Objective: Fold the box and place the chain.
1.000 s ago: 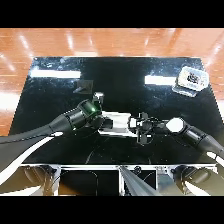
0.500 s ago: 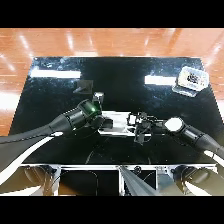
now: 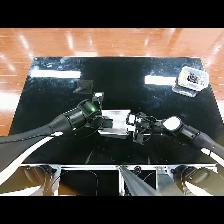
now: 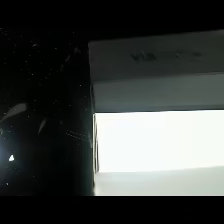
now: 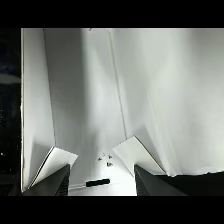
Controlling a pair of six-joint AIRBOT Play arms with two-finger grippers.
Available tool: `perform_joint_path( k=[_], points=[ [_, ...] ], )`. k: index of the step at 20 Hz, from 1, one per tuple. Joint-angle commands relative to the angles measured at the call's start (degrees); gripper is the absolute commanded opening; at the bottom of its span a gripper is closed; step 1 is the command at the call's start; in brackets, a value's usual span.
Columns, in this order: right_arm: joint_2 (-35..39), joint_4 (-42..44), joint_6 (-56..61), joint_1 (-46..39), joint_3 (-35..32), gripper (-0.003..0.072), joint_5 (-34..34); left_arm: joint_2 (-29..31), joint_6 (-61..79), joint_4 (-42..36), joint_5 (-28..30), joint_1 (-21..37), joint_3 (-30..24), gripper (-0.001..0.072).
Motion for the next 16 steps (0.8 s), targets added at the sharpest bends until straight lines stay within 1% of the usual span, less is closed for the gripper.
perform_joint_path(
  k=[1,2,4,5,6,7,8,11,12,13,14,16],
  points=[
    [-0.3,1.8,-1.4,0.0,0.0,0.0542,0.0,0.0,0.0,-0.2,-0.1,0.0,0.1,0.0022],
    [-0.3,1.8,-1.4,0.0,0.0,0.0541,0.1,0.0,0.0,-0.3,-0.1,0.0,0.1,0.0022],
    [-0.3,1.7,-1.6,0.0,0.0,0.0374,0.1,0.0,0.0,-0.4,-0.1,0.0,0.1,0.0022],
    [-0.3,1.8,-2.1,0.0,0.0,0.0361,0.1,0.0,0.0,-0.4,-0.1,0.0,0.1,0.0022],
    [-0.3,1.8,-2.1,0.0,0.0,0.0372,0.1,0.0,0.0,-0.4,-0.1,0.0,0.1,0.0022],
    [-0.3,1.8,-2.1,0.0,0.0,0.0514,0.1,0.0,0.0,-0.4,-0.1,0.0,0.1,0.0022],
    [-0.3,1.8,-2.1,0.0,0.0,0.0543,0.1,0.0,0.0,-0.4,-0.1,0.0,0.1,0.0022],
    [-0.3,1.8,-2.1,0.0,0.0,0.054,0.1,0.0,0.0,-0.4,-0.1,0.0,0.1,0.0022],
    [-0.3,1.7,-2.2,0.0,0.0,0.0401,0.1,0.0,0.0,-0.4,-0.1,0.0,0.1,0.0022],
    [-0.3,1.7,-2.3,0.0,0.0,0.0295,0.1,0.0,0.0,-0.4,-0.1,0.0,0.1,0.0022],
    [-0.3,1.7,-2.3,0.0,0.0,0.0249,0.0,0.0,0.0,-0.4,-0.1,0.0,0.1,0.0022],
    [-0.3,1.6,-2.1,-0.1,0.0,0.0247,0.0,0.0,0.0,-0.4,-0.1,0.0,0.1,0.0022]
  ],
)
